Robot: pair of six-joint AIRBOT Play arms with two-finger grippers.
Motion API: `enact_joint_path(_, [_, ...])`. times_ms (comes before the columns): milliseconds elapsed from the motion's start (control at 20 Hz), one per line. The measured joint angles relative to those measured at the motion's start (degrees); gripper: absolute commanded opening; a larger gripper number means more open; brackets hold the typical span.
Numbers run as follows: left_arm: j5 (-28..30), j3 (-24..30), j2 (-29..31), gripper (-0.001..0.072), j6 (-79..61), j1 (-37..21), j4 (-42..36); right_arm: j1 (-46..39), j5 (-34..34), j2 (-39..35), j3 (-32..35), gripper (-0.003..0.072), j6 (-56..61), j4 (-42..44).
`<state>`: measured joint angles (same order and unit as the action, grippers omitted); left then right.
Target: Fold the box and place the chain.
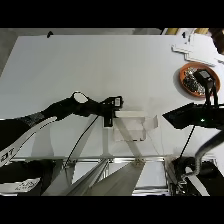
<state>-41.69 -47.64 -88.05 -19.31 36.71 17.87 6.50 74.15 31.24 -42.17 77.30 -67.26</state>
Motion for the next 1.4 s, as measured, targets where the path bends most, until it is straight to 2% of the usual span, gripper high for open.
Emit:
enact_joint_path(250, [2.1,0.0,0.1,0.0005,1.1,2.3,-0.3,0.0,0.0,0.0,0.0,0.0476,-0.6,0.0])
enact_joint_path(700, [3.3,0.0,0.1,0.001,1.5,2.8,-0.3,0.0,0.2,0.0,0.0,0.0462,-1.1,0.0])
enact_joint_path(850, [3.3,0.0,0.1,0.0009,1.6,2.9,-0.3,0.0,1.1,0.0,0.0,0.0369,-4.0,0.0])
enact_joint_path(1050, [3.3,0.0,0.1,0.0009,1.6,2.9,-0.3,0.4,4.2,0.0,1.1,0.0047,-13.7,0.8])
enact_joint_path(1100, [3.3,0.0,0.1,0.0009,1.6,2.9,-0.3,1.1,4.6,0.0,2.1,0.002,-16.9,1.9])
enact_joint_path(1250, [3.3,0.0,0.1,0.0009,1.6,2.9,-0.3,4.9,4.4,0.3,6.7,0.0022,-27.6,5.2])
enact_joint_path(1400, [3.3,0.0,0.1,0.0009,1.6,2.9,-0.3,11.0,3.5,0.9,11.1,0.0025,-34.1,4.1])
